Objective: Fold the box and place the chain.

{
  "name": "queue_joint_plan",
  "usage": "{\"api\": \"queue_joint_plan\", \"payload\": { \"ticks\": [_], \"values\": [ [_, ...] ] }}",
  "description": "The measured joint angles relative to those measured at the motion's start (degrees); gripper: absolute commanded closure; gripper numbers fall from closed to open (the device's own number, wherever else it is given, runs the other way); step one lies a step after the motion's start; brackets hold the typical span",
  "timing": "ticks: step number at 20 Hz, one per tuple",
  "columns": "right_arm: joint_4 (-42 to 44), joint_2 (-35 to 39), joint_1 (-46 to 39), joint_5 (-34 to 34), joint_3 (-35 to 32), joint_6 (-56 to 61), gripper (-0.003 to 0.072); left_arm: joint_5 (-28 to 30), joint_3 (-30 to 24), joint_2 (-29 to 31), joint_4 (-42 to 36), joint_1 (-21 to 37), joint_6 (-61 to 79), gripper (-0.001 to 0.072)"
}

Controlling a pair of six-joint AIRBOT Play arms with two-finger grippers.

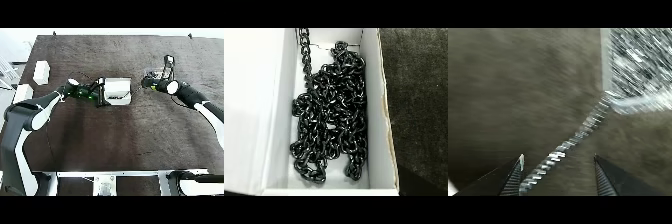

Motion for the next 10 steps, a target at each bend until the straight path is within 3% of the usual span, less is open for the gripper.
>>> {"api": "queue_joint_plan", "payload": {
  "ticks": [4,6,7,10],
  "values": [
    [1.88,-7.74,-1.9,1.53,4.79,-2.14,0.0176,0.0,0.0,0.0,0.0,0.0,0.0,0.0374],
    [3.06,-11.13,-2.27,2.71,8.13,-3.8,0.0272,0.0,0.0,0.0,-0.02,0.0,0.0,0.0374],
    [4.44,-12.63,-2.4,3.32,9.68,-5.35,0.0276,0.0,0.0,0.0,0.0,0.0,0.0,0.0375],
    [9.53,-15.78,-2.54,4.11,13.0,-10.73,0.0501,0.02,0.0,0.0,-0.02,0.0,0.0,0.0375]
  ]
}}
